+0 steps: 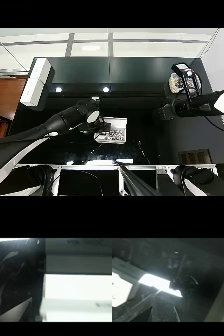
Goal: Fold the box and place the chain.
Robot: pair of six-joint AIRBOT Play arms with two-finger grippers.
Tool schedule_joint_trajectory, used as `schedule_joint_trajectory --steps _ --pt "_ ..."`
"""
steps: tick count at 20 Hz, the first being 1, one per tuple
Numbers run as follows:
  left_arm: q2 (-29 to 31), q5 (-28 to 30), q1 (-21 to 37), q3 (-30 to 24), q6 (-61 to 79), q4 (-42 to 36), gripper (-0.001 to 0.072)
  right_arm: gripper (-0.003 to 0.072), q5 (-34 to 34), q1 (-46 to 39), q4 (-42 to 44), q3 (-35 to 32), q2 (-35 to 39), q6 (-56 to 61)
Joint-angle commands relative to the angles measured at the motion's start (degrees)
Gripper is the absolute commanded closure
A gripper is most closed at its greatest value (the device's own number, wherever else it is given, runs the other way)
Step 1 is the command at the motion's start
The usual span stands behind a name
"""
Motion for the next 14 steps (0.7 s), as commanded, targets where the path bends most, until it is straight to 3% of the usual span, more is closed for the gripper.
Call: schedule_joint_trajectory --steps 1,3,6,9,12,14 --pt "1.90 -3.69 0.07 3.04 5.44 0.96 0.0192 0.0360 0.83 -0.02 -4.46 -0.02 0.42 0.83" --pt "5.64 -4.96 0.07 2.95 10.56 1.99 0.0192 0.0360 1.03 -0.07 -5.03 -0.02 0.44 0.92" --pt "12.98 -10.88 0.92 1.20 14.36 10.23 0.0193 0.0360 1.38 -0.85 -6.86 -0.02 0.44 2.54" --pt "21.57 -13.86 7.02 -6.43 17.31 15.82 0.0194 0.0360 0.74 -1.42 -6.86 -0.04 0.44 2.56" --pt "28.65 -6.25 20.11 -17.22 22.62 6.36 0.0194 0.0360 0.28 -1.42 -6.78 -0.04 0.44 3.85" --pt "32.52 6.32 30.05 -23.76 37.31 -11.21 0.0194 0.0360 0.28 -1.42 -6.78 -0.04 0.44 4.66"
